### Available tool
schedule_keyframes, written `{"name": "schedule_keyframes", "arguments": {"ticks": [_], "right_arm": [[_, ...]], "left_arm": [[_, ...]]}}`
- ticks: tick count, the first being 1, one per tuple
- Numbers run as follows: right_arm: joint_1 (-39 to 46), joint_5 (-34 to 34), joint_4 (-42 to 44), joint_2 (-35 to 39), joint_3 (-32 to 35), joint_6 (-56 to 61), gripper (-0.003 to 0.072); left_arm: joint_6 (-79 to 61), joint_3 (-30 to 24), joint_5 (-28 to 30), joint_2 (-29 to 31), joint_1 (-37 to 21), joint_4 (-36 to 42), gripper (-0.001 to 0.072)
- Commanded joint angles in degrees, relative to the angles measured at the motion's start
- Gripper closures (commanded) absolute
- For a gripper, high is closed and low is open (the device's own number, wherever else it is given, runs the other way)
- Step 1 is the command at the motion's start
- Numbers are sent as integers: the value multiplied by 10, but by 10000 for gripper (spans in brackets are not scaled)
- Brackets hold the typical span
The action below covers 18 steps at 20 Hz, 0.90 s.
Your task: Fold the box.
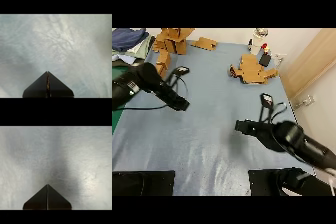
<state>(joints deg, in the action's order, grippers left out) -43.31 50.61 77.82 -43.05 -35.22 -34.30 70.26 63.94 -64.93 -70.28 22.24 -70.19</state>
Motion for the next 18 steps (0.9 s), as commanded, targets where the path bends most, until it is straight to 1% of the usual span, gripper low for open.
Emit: {"name": "schedule_keyframes", "arguments": {"ticks": [1,5,9,14,15,18], "right_arm": [[52,17,140,-116,-71,-198,683],[52,57,171,-205,-110,-244,682],[54,97,173,-256,-138,-268,682],[54,111,172,-262,-142,-273,682],[54,117,172,-262,-142,-273,682],[54,118,172,-262,-142,-273,682]], "left_arm": [[85,-14,26,-1,92,-55,703],[117,-61,40,-7,141,-54,703],[140,-94,46,-7,178,-54,703],[153,-100,32,-7,199,-40,697],[153,-100,23,-7,199,-35,697],[153,-100,24,-7,199,-31,697]]}}
